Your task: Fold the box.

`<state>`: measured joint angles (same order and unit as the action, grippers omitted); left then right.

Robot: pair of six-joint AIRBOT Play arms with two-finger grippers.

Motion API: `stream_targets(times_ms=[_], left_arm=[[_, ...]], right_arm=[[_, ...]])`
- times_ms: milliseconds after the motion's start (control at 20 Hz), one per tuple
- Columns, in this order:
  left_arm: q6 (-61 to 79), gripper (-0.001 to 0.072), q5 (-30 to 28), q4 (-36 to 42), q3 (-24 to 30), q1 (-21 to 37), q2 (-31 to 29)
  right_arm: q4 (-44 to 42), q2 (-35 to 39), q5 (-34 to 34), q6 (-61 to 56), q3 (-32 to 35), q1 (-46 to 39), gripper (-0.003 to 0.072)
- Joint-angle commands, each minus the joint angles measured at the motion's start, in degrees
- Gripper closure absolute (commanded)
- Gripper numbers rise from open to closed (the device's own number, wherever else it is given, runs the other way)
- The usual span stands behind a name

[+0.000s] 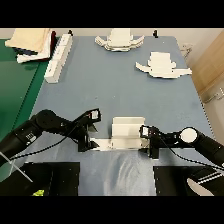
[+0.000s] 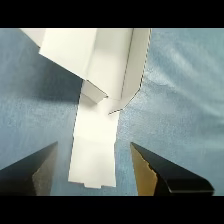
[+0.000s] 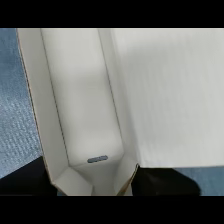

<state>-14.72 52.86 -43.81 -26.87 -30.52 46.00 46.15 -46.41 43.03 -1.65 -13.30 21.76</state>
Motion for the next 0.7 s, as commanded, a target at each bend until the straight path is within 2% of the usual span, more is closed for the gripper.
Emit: stream_targets(times_ms=[0,100,300,350,400,450,650], left_arm=[[14.21,0.0002,-3.41,5.66,2.60,-2.12,4.37],[17.94,0.0002,-4.92,8.50,2.60,-3.98,7.63],[20.26,0.0004,-13.57,13.05,2.16,-7.52,12.26],[20.28,0.0135,-14.27,13.22,1.86,-8.13,12.90],[20.28,0.0352,-14.29,13.25,1.60,-8.57,13.35],[20.28,0.0419,-14.36,13.66,1.44,-8.98,13.64],[23.61,0.0421,-16.17,20.94,1.42,-10.88,14.05]], right_arm=[[-0.02,0.04,0.00,0.00,0.04,0.02,0.0173],[-0.02,0.04,0.00,0.00,0.04,0.02,0.0173],[-0.02,0.04,0.00,0.00,0.04,0.02,0.0172],[-0.02,0.04,0.00,0.00,0.04,0.02,0.0173],[-0.02,0.04,0.00,0.00,0.04,0.02,0.0173],[-0.02,0.04,0.00,-0.02,0.04,0.02,0.0172],[-0.02,0.04,0.00,0.00,0.04,0.02,0.0172]])
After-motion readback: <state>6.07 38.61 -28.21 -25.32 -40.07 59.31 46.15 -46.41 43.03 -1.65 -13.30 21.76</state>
